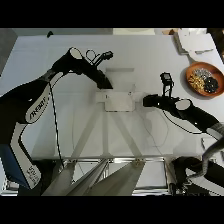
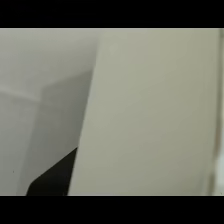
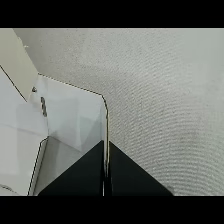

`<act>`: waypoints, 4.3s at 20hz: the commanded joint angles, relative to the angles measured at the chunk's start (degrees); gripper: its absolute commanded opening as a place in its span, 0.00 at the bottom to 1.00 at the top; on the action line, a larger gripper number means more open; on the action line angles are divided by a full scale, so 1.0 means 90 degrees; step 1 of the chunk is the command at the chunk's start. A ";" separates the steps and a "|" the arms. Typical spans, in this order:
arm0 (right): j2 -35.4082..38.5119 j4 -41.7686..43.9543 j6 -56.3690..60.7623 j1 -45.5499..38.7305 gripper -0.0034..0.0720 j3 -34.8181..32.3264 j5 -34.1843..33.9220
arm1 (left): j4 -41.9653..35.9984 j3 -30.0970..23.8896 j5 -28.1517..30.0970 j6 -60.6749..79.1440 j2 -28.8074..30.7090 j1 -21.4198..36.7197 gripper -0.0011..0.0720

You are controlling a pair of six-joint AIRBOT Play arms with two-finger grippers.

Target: Fold the box and place the chain.

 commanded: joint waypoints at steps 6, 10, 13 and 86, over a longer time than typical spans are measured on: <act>-0.0002 0.0000 0.0002 0.0007 0.06 -0.0002 0.0002 | -0.0024 -0.0002 -0.0313 0.0002 0.0015 0.0112 0.03; -0.0002 0.0000 0.0002 0.0007 0.06 -0.0002 0.0002 | -0.0058 -0.0002 -0.0311 0.0005 0.0015 0.0109 0.03; -0.0002 0.0000 0.0002 0.0007 0.06 -0.0002 0.0002 | -0.0058 -0.0002 -0.0313 -0.0007 0.0015 0.0097 0.03; 0.3893 -0.2237 0.0610 -0.3470 0.33 0.0010 0.2531 | -0.0665 -0.3978 0.1843 0.5088 0.2470 0.0024 0.02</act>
